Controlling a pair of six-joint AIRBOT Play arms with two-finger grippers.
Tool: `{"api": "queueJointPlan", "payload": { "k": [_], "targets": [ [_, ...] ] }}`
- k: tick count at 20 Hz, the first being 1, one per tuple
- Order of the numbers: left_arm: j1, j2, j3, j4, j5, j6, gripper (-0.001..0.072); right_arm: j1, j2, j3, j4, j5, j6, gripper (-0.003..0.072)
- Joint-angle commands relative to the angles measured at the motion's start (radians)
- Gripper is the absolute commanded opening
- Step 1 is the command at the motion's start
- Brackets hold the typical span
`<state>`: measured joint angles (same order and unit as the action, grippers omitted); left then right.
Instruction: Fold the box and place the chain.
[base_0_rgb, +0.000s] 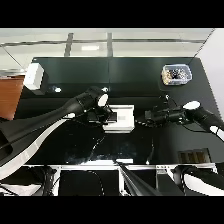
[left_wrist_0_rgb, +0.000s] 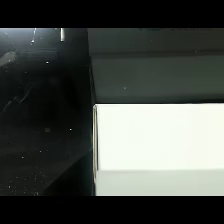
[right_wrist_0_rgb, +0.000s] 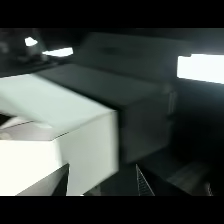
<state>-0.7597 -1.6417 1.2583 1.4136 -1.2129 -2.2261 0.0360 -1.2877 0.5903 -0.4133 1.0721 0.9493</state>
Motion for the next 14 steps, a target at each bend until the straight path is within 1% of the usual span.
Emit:
{"api": "queueJointPlan", "payload": {
  "k": [1, 4, 5, 9, 10, 11, 14],
  "targets": [
    [0.001, 0.000, 0.001, 0.002, -0.002, 0.000, 0.0026, 0.041, -0.007, 0.057, 0.043, 0.069, 0.010, 0.0492],
    [0.001, 0.000, 0.001, 0.002, -0.003, 0.000, 0.0026, 0.101, -0.007, 0.097, 0.031, 0.064, 0.078, 0.0491],
    [0.001, 0.000, 0.001, -0.001, -0.003, 0.000, 0.0026, 0.123, -0.007, 0.115, 0.003, 0.059, 0.102, 0.0490],
    [0.001, 0.000, 0.001, -0.002, -0.003, -0.001, 0.0026, 0.219, -0.007, 0.208, -0.286, 0.026, 0.359, 0.0487],
    [0.001, 0.000, 0.001, -0.002, -0.003, -0.001, 0.0026, 0.235, -0.007, 0.228, -0.332, 0.027, 0.410, 0.0372],
    [0.001, 0.000, 0.001, -0.002, -0.003, -0.001, 0.0026, 0.251, -0.007, 0.245, -0.371, 0.025, 0.459, 0.0356],
    [0.001, 0.000, 0.001, -0.002, -0.003, 0.000, 0.0026, 0.306, -0.007, 0.282, -0.458, 0.020, 0.568, 0.0356]
  ]
}}
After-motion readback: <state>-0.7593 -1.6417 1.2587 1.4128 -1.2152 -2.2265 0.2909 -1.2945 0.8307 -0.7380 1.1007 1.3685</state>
